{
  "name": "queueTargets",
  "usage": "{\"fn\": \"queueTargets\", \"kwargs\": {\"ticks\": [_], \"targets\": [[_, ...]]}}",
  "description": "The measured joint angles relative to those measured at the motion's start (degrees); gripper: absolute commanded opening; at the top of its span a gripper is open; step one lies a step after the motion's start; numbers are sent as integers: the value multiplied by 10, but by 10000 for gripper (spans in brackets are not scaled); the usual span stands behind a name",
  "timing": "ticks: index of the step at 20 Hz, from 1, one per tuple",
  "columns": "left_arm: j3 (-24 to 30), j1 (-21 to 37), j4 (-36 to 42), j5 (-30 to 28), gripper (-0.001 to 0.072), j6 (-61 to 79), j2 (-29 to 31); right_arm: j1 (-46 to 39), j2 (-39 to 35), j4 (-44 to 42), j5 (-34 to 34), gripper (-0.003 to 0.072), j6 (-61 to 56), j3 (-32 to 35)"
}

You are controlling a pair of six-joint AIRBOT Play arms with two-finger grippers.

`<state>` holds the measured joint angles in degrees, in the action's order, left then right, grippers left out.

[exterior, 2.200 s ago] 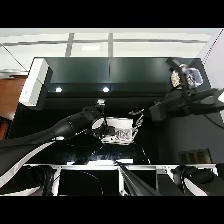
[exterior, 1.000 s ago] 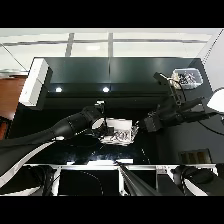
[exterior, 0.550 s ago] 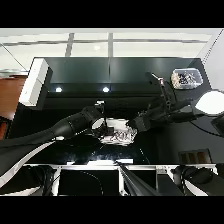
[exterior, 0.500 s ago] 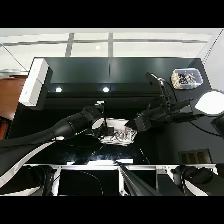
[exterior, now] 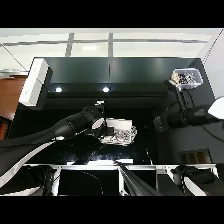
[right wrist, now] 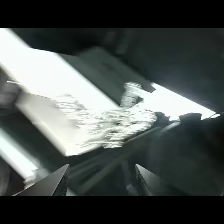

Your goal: Fold the box and place the chain.

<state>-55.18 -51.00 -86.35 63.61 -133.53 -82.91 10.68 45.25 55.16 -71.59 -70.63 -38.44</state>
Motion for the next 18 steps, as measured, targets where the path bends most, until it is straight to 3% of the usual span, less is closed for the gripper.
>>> {"fn": "queueTargets", "kwargs": {"ticks": [1,6,12,18], "targets": [[0,0,0,0,32,0,0,-3,-8,3,34,713,14,39],[0,0,-1,0,32,0,0,21,-24,22,180,711,142,166],[0,0,-2,-1,32,0,0,98,4,11,259,710,408,197],[0,0,-2,-2,32,0,0,137,42,-83,297,712,598,202]]}}
